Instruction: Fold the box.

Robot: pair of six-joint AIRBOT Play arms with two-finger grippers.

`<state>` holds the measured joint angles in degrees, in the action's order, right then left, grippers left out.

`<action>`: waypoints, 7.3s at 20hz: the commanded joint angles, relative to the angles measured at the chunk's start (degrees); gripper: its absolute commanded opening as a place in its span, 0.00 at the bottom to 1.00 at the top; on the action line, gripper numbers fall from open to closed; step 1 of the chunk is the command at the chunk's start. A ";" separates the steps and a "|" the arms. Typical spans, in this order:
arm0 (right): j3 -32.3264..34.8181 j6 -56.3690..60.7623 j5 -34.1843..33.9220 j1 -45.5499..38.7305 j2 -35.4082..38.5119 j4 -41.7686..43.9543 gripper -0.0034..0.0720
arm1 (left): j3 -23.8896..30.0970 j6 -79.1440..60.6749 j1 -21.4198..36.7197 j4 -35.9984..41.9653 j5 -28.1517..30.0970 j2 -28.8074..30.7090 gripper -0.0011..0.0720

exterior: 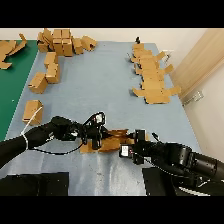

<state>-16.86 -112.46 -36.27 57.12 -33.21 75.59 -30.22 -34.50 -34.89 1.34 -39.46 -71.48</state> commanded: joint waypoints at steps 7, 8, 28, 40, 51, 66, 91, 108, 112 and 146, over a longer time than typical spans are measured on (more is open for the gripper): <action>0.02 8.13 -1.07 -0.76 -0.74 -0.61 0.79 | -0.04 0.00 -0.02 -0.02 0.00 0.04 0.03; 0.02 8.15 -1.05 -0.76 -0.74 -0.59 0.79 | -0.04 0.00 -0.02 -0.02 0.00 0.04 0.03; 0.02 -25.83 6.10 -16.61 -3.54 26.27 1.00 | -0.04 0.00 -0.02 -0.02 0.02 0.04 0.03; -5.16 -60.11 -7.15 -30.86 -15.19 53.02 1.00 | -0.02 0.00 -0.02 -0.02 0.00 0.04 0.03; -5.73 -60.11 -8.44 -30.84 -20.48 53.81 1.00 | -0.02 0.00 -0.02 -0.02 0.00 0.04 0.03; -5.79 -60.08 -8.46 -30.84 -20.28 53.66 1.00 | -0.04 0.00 -0.02 -0.02 0.00 0.04 0.03; -5.79 -58.18 -6.69 -30.58 -21.73 53.70 0.93 | -0.04 0.00 -0.02 -0.02 0.00 0.04 0.03; -5.79 -58.16 -6.75 -30.58 -22.18 53.64 0.81 | -0.04 0.00 -0.02 -0.02 0.00 0.04 0.03; -5.77 -58.16 -6.82 -30.58 -22.18 53.64 0.73 | -0.02 0.00 -0.02 -0.02 0.02 0.04 0.03; -5.77 -58.16 -6.86 -30.58 -22.18 53.64 0.73 | -0.09 5.42 0.00 0.81 1.53 1.29 0.52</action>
<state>-22.61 -170.67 -43.09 26.50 -55.35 129.21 -30.26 -32.16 -34.87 1.48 -38.44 -70.48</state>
